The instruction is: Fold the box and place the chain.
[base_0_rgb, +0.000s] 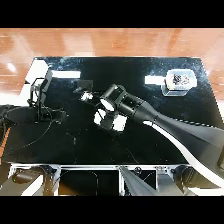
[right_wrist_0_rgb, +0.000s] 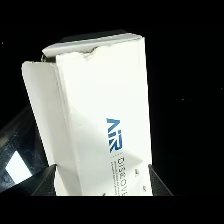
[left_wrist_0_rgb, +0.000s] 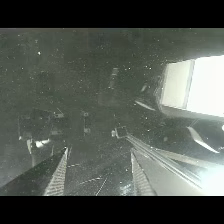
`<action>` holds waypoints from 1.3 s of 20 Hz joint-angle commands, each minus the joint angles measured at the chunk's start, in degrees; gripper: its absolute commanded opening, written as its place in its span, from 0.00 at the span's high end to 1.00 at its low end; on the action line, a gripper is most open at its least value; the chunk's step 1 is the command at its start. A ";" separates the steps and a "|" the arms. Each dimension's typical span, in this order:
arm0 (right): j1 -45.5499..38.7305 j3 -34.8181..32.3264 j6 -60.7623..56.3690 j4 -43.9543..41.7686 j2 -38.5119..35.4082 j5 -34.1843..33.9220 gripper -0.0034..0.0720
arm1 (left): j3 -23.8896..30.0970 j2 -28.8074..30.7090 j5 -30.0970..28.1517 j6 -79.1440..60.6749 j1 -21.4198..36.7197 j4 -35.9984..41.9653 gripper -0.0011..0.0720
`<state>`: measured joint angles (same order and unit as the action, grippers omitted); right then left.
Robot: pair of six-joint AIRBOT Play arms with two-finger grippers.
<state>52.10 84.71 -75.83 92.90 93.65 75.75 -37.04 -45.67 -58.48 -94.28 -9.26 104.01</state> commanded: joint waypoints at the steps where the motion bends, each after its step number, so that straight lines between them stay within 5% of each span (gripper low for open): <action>1: 0.07 -0.37 0.17 0.28 0.17 0.28 0.00 | -0.02 -0.04 -0.02 -0.09 0.04 0.09 0.29; 5: 0.07 -0.37 0.85 0.28 0.20 0.24 0.01 | -0.02 -0.04 0.00 -0.09 0.04 0.22 0.29; 6: 0.07 -0.37 0.87 0.28 0.20 0.22 0.13 | -0.02 -0.04 0.00 -0.09 0.04 0.22 0.29; 7: 0.04 -0.37 0.87 0.26 0.20 0.37 0.38 | -0.02 -0.04 0.00 -0.07 0.04 0.22 0.29; 9: 0.07 -0.37 1.14 0.28 0.17 0.61 0.56 | -0.02 -0.04 -0.02 -0.07 0.04 0.22 0.29; 26: -3.54 1.73 2.78 -2.03 -0.94 6.27 0.55 | -0.02 -0.04 -0.94 -0.04 0.04 0.31 0.29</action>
<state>49.19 86.28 -73.47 91.66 92.77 81.25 -37.04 -45.69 -59.33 -94.32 -9.26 104.31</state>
